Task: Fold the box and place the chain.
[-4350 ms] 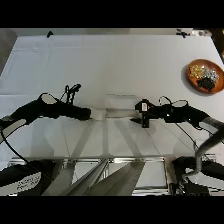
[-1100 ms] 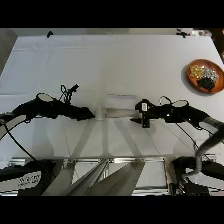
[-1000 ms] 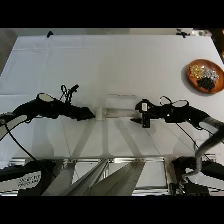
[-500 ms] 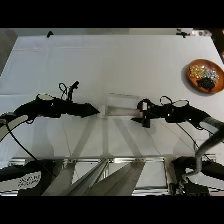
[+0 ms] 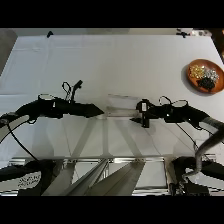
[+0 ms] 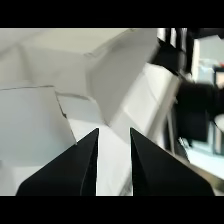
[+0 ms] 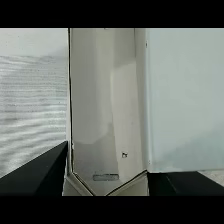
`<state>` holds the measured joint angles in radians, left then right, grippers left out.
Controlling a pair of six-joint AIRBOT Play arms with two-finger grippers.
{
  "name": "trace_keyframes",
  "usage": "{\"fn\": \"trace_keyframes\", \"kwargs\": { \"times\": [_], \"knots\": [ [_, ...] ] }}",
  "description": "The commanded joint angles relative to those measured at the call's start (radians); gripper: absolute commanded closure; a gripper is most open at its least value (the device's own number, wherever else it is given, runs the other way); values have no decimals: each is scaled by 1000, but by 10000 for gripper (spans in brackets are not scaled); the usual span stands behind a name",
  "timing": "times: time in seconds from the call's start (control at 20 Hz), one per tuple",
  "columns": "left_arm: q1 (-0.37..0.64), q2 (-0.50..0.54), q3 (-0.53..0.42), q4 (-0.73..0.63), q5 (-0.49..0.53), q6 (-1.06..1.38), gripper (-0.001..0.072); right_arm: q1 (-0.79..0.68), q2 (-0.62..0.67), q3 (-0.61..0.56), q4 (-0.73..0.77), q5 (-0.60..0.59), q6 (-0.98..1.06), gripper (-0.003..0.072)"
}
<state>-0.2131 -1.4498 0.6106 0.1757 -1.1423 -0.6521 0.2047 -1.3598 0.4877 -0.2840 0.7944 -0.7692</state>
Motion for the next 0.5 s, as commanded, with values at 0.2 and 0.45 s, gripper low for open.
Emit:
{"fn": "trace_keyframes", "kwargs": {
  "times": [0.2, 0.45],
  "knots": [
    [36, 14, 0, -30, -60, 43, 496, 0, 1, 0, 0, 2, 2, 279],
    [244, 53, 0, 58, -134, 16, 530, 0, 1, 0, -1, 6, 2, 279]
  ]
}}
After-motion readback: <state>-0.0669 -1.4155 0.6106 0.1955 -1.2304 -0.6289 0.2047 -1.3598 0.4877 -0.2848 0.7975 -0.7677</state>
